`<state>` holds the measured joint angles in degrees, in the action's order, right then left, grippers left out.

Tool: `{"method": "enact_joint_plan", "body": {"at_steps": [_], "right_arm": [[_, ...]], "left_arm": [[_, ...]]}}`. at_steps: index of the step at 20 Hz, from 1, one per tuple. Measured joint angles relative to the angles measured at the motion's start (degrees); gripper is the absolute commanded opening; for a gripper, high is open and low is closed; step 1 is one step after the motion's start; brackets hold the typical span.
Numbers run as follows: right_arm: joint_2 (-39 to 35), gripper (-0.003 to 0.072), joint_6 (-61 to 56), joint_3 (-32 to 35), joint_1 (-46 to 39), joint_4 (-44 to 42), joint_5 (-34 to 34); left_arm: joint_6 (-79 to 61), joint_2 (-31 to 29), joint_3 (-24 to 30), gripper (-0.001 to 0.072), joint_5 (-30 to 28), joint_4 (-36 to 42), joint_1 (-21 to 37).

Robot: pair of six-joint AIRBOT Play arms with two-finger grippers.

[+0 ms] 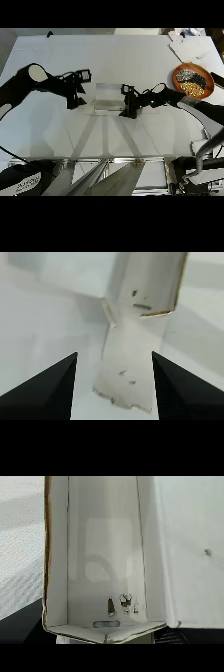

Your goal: Fold the box and place the chain.

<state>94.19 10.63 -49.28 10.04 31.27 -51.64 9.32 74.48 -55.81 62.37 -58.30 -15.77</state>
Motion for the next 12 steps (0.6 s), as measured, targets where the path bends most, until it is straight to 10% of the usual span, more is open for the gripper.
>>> {"method": "enact_joint_plan", "body": {"at_steps": [12], "right_arm": [[0.0,0.0502,0.0,0.0,0.0,0.0,0.02]], "left_arm": [[-14.82,9.73,1.84,0.0639,-6.29,6.54,-1.36]]}}
